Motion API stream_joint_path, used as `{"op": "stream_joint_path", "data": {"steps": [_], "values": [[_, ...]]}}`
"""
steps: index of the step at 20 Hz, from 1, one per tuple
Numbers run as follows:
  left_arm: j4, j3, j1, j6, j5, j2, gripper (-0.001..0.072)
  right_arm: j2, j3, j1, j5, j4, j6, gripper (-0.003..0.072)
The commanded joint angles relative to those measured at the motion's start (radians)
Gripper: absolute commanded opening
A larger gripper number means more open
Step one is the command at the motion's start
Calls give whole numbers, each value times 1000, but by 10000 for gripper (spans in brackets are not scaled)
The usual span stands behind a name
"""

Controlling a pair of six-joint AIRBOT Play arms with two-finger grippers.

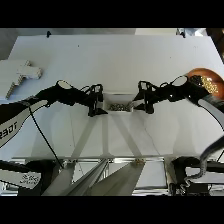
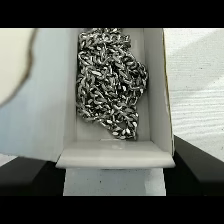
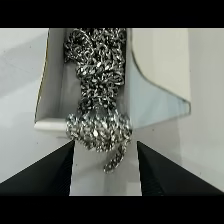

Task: Fold the box and place the chain.

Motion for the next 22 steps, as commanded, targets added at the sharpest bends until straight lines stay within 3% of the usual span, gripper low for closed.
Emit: {"op": "stream_joint_path", "data": {"steps": [1, 4, 6, 8, 16, 22], "values": [[0, 0, 0, 0, 0, 0, 395, -11, 0, 32, -72, 18, -26, 374], [0, 0, 0, 0, 0, 0, 395, -11, 0, 32, -64, 7, -15, 160], [0, 0, 0, 0, 0, 0, 395, -11, 0, 32, -50, 6, -15, 146], [0, 0, 0, 0, 0, 0, 395, -7, 0, 32, -43, -6, -15, 14], [0, 0, 0, 0, 0, 0, 395, 135, 0, 32, -26, -150, 131, 16], [0, 0, 0, 0, 0, 0, 395, 243, 0, 62, 58, -34, 159, 16]]}}
